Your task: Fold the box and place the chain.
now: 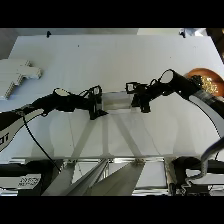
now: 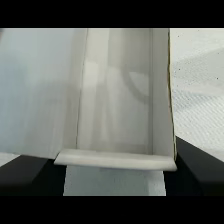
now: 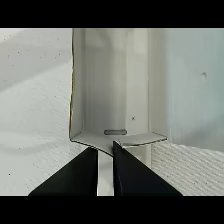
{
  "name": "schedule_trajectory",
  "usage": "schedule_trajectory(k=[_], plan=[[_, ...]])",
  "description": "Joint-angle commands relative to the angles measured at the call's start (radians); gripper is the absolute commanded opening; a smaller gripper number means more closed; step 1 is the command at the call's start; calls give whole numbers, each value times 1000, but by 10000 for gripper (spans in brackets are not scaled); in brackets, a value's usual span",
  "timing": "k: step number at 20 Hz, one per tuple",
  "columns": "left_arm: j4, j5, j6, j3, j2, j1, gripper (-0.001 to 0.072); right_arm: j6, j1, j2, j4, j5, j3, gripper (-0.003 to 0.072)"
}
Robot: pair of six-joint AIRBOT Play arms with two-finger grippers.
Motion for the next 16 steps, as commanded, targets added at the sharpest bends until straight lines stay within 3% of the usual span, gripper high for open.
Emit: schedule_trajectory(k=[1, 2, 16], plan=[[0, 2, 0, 0, -1, 0, 374, 0, 1, 0, 3, -5, 0, 194], [0, 2, 0, 0, -1, 0, 374, 1, 1, 0, -9, -12, 0, 229], [0, 2, 0, 0, -1, 0, 374, 0, 1, 0, 72, -26, 0, 223]])
